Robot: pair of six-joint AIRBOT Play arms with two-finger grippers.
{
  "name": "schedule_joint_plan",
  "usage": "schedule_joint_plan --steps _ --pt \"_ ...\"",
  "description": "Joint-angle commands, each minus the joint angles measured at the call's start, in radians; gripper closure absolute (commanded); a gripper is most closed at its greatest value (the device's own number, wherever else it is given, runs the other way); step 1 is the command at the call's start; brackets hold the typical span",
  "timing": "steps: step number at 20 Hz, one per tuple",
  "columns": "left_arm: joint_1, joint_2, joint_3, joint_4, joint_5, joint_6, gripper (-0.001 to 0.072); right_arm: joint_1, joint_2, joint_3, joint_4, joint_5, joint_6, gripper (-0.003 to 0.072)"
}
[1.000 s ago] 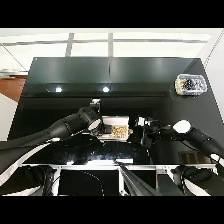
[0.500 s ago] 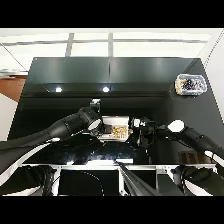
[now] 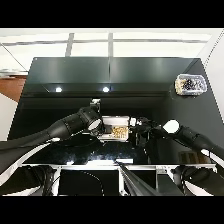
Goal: Fold the box and place the chain.
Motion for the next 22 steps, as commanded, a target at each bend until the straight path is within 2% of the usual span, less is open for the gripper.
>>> schedule_joint_plan --steps 1,3,5,8,11,14,18,19,21,22 --pt "0.000 0.000 0.000 0.000 0.000 0.000 0.0676 -0.020 0.053 0.009 -0.048 0.040 0.085 0.0645" --pt "0.000 0.000 0.000 0.000 0.000 0.000 0.0676 -0.063 0.125 0.031 -0.125 0.097 0.217 0.0645" --pt "0.000 0.000 0.000 0.000 0.000 0.000 0.0676 -0.108 0.208 0.076 -0.196 0.213 0.319 0.0646" --pt "0.000 0.000 0.000 0.000 -0.001 0.000 0.0676 -0.149 0.306 0.189 -0.198 0.383 0.438 0.0646" --pt "0.000 0.000 0.000 -0.004 -0.001 0.000 0.0676 -0.150 0.323 0.322 -0.121 0.518 0.539 0.0645" --pt "0.000 0.000 0.000 -0.003 -0.001 0.000 0.0676 -0.150 0.323 0.365 0.060 0.520 0.539 0.0645" --pt "0.000 0.000 0.000 -0.003 -0.002 0.000 0.0677 -0.097 0.277 0.364 0.082 0.497 0.570 0.0643" --pt "0.000 0.000 0.000 -0.003 -0.004 0.000 0.0677 -0.086 0.256 0.364 0.080 0.498 0.570 0.0617" --pt "0.000 0.000 0.000 -0.003 -0.005 0.000 0.0677 -0.084 0.226 0.363 0.063 0.475 0.579 0.0068" --pt "0.000 0.000 0.000 -0.003 -0.004 0.000 0.0677 -0.095 0.227 0.363 0.029 0.444 0.597 -0.0012"
